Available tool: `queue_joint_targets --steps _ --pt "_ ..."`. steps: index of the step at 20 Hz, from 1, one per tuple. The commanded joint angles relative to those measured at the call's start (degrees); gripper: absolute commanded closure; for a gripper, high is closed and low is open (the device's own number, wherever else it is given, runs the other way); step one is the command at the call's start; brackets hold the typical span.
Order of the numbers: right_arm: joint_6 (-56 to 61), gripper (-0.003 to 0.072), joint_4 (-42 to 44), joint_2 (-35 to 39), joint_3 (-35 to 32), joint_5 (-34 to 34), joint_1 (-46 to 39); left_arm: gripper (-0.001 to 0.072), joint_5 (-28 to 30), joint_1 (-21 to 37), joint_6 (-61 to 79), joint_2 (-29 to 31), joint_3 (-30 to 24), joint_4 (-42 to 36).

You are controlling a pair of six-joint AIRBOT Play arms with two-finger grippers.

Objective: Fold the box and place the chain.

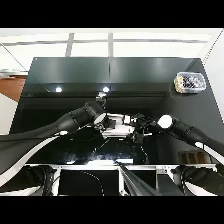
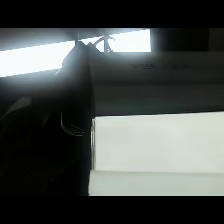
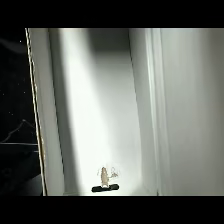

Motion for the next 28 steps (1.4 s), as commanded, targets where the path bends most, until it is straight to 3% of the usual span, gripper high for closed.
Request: queue_joint_targets --steps 1,5,6,8,9,15,18,24,25,26,28 --pt "-0.1 0.0313 0.0 0.0 0.0 0.0 0.0 0.0660 -1.0 0.0 0.4 -0.8 1.4 -0.2" --pt "-0.1 0.0313 0.0 0.0 0.0 -0.1 0.0 0.0653 -1.0 0.0 0.4 -0.8 1.9 -0.2" --pt "-0.1 0.0313 0.0 0.0 0.0 -0.1 0.0 0.0561 -1.0 0.0 0.4 -0.8 1.9 -0.2" --pt "-0.1 0.0313 0.0 0.0 0.0 -0.1 0.0 0.0309 -1.4 0.0 0.4 -0.8 1.9 -0.4" --pt "-0.1 0.0313 0.0 0.0 0.0 -0.1 0.0 0.0284 -1.5 0.0 0.4 -0.7 1.9 -0.4" --pt "-0.1 0.0313 0.0 0.0 0.0 -0.1 0.0 0.0296 -4.0 -0.9 0.4 -0.8 1.7 -1.3" --pt "-0.1 0.0313 0.0 0.0 0.0 -0.2 0.0 0.0378 -3.9 -1.3 -0.1 -0.9 1.7 0.4" --pt "-0.1 0.0313 0.0 0.0 0.0 -0.2 0.0 0.0379 -3.2 -1.3 -0.1 -1.5 1.8 0.4" --pt "-0.1 0.0313 0.0 0.0 0.0 -0.2 0.0 0.0395 -3.2 -1.3 -0.2 -1.8 1.8 0.4" --pt "-0.1 0.0313 0.0 0.0 0.0 -0.3 0.0 0.0500 -3.0 -1.3 -0.2 -2.0 1.8 0.4" --pt "-0.1 0.0313 0.0 0.0 0.0 -1.1 0.0 0.0557 -2.8 -1.3 -0.2 -2.2 1.8 -0.3"
